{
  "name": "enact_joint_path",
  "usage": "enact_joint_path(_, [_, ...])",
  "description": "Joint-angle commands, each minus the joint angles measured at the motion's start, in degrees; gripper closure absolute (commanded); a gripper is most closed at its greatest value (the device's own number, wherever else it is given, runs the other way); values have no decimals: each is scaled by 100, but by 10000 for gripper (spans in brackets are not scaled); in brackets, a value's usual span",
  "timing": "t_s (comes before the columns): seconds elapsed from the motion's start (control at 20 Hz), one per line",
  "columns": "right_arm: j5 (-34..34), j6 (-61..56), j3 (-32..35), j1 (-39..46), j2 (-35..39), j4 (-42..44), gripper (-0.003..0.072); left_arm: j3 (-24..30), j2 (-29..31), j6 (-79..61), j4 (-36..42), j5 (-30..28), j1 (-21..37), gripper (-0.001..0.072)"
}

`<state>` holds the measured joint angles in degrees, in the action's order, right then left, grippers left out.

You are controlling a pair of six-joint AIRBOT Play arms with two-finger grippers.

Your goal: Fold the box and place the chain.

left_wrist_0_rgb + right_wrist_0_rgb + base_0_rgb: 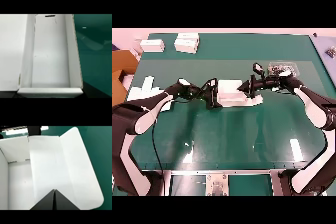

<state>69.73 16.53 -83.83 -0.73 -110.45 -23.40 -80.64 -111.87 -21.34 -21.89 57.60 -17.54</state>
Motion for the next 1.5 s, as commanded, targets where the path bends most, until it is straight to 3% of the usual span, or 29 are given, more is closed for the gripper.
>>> enact_joint_path(0.0, [-31,11,4,-9,-203,-83,673,-4,2,-11,7,-2,2,184])
enact_joint_path(0.3, [63,68,-280,59,-153,-87,674,-4,2,-9,7,-4,2,184])
enact_joint_path(0.5, [164,-286,-522,256,442,-66,652,-4,2,-9,7,-9,2,184])
enact_joint_path(0.55, [162,-385,-535,361,649,-181,445,-4,2,-9,4,-9,2,184])
enact_joint_path(0.6, [162,-560,-533,461,837,-302,298,-4,2,-9,4,-9,2,184])
enact_joint_path(0.85, [732,-1235,-476,664,1224,-1644,302,-4,2,-11,7,-7,2,184])
enact_joint_path(1.2, [785,-1132,654,654,1224,-2105,322,-4,2,-9,7,-2,2,184])
enact_joint_path(1.45, [457,-855,1082,468,1224,-2122,307,-4,2,-9,7,4,2,184])
